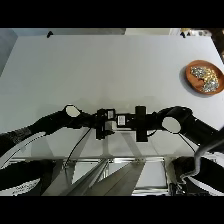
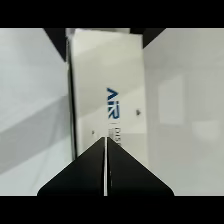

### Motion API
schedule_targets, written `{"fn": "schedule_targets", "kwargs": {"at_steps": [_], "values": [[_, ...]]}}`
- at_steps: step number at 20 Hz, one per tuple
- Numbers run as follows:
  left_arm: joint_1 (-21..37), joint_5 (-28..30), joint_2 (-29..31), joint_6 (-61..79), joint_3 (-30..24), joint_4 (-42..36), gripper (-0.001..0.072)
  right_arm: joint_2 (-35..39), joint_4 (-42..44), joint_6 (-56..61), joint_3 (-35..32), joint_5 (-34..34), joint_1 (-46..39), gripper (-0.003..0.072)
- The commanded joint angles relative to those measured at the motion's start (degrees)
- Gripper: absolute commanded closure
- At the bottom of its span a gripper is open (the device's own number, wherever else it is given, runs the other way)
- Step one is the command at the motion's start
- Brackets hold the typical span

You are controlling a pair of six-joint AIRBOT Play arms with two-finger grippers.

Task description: Fold the box and place the chain.

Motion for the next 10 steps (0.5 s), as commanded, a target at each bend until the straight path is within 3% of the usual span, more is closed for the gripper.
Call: {"fn": "schedule_targets", "kwargs": {"at_steps": [1,10], "values": [[0.02,0.02,0.04,0.02,0.00,0.00,0.0397,-2.64,1.31,0.11,0.04,2.64,-0.46,0.0659],[0.02,0.02,0.04,0.02,0.00,0.00,0.0397,-4.15,1.33,0.13,0.00,3.32,-0.46,0.0659]]}}
